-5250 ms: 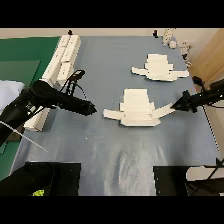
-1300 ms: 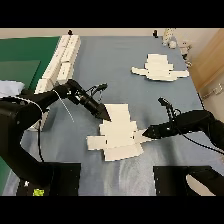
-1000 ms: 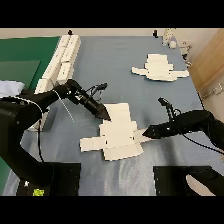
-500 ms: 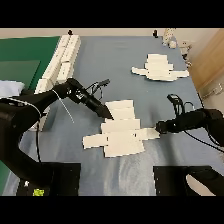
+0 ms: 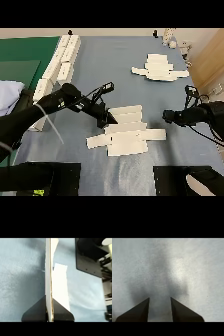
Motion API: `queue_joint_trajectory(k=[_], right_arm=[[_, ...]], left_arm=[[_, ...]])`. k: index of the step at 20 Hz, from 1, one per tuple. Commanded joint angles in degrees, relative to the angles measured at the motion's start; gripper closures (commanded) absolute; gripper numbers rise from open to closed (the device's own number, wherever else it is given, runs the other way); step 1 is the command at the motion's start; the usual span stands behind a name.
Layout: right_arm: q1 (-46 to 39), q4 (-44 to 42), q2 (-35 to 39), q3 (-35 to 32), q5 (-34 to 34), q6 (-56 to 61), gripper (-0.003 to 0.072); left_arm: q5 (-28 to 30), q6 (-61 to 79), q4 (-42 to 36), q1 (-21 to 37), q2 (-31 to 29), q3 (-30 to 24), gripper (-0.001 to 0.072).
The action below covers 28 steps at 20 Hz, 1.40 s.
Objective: Fold the box.
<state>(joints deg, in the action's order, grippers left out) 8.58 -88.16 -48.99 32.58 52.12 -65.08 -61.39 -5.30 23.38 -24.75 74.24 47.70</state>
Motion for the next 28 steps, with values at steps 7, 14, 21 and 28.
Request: queue_joint_trajectory(k=[7, 14, 21, 28], right_arm=[[0.02, -0.37, 0.02, 1.27, -0.85, 6.62, 0.0273], [0.04, -2.34, 0.02, 1.27, -0.61, 6.62, 0.0273], [0.07, -3.17, 0.02, 1.27, -0.59, 6.6, 0.0273], [0.09, -3.19, 0.02, 1.27, -0.66, 6.62, 0.0273]], left_arm=[[20.92, 9.44, 0.22, -11.21, -15.19, -16.63, 0.0699], [30.84, 10.16, 0.24, -15.85, -14.91, -19.45, 0.0696], [18.49, 8.85, 3.67, -9.7, -14.99, -15.3, 0.0696], [14.36, 9.94, 3.65, -6.71, -14.19, -13.42, 0.0695]])
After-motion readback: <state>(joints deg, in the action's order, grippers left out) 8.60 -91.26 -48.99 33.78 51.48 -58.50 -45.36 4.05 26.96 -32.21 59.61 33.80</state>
